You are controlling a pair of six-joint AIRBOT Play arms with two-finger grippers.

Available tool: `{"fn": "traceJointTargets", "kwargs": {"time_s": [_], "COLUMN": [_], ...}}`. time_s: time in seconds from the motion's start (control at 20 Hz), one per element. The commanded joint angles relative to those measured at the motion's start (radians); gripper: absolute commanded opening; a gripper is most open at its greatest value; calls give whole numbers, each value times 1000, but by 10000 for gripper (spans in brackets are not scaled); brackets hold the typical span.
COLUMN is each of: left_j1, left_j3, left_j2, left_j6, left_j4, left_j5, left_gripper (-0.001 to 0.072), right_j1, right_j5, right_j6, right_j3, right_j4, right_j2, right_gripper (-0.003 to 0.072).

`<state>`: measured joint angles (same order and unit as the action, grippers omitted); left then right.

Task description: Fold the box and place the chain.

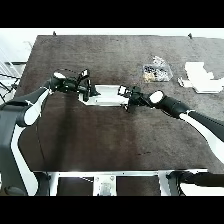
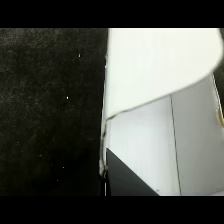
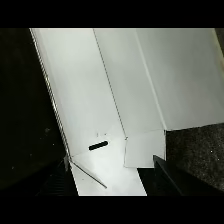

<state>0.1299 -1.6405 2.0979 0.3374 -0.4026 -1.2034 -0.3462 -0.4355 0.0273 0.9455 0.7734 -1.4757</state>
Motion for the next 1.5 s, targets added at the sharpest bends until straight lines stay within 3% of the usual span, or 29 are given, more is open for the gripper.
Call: {"fn": "traceJointTargets", "kwargs": {"time_s": [0.0,0.15,0.35,1.45], "left_j1": [0,0,0,0], "left_j3": [0,0,0,0], "left_j2": [1,1,1,1], "left_j6": [0,0,0,1], "left_j4": [0,0,0,0], "left_j5": [0,0,0,0], "left_gripper": [20,20,20,20], "right_j1": [35,63,94,199], "right_j5": [-59,-89,-169,-640], "right_j6": [121,199,202,243], "right_j3": [29,43,75,405], "right_j4": [-128,-240,-267,-227], "right_j2": [-14,-14,-51,-372], "right_gripper": [614,614,614,614]}}
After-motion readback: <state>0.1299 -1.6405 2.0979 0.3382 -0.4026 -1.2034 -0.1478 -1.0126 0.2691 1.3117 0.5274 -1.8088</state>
